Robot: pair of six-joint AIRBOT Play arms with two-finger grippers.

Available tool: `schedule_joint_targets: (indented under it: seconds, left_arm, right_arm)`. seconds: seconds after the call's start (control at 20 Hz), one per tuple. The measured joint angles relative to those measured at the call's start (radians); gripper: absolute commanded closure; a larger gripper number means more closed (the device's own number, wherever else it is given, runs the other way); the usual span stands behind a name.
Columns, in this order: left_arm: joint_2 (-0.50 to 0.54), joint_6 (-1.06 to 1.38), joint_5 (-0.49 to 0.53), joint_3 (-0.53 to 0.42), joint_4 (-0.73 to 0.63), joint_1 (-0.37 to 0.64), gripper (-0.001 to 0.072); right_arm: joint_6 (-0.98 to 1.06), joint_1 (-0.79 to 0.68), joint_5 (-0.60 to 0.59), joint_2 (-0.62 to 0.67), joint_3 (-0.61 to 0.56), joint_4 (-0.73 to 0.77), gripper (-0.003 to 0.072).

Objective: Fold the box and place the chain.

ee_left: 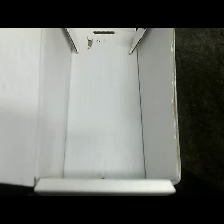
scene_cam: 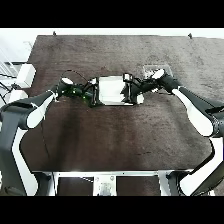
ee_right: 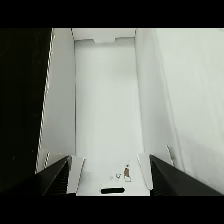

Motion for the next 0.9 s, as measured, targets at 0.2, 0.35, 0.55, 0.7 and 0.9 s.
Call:
schedule_joint_targets:
  seconds: [0.2,0.35,0.55,0.7,0.9]
  left_arm:
    - [0.000,-0.001,0.002,0.000,-0.001,0.000,0.0126]
    - [0.000,-0.001,0.002,0.000,-0.001,0.000,0.0126]
    - [0.000,-0.001,0.002,0.000,-0.001,0.000,0.0126]
    - [0.000,-0.001,0.002,0.000,-0.001,0.000,0.0126]
    - [0.000,-0.001,0.002,0.000,-0.001,0.000,0.0126]
  right_arm:
    - [0.026,-0.018,0.004,0.006,0.000,-0.016,0.0428]
    - [0.054,-0.031,0.022,0.032,0.000,-0.043,0.0675]
    - [0.141,-0.059,0.048,0.097,0.000,-0.108,0.0676]
    - [0.271,-0.098,0.063,0.148,0.000,-0.130,0.0677]
    - [0.501,-0.194,0.069,0.177,-0.004,-0.140,0.0677]
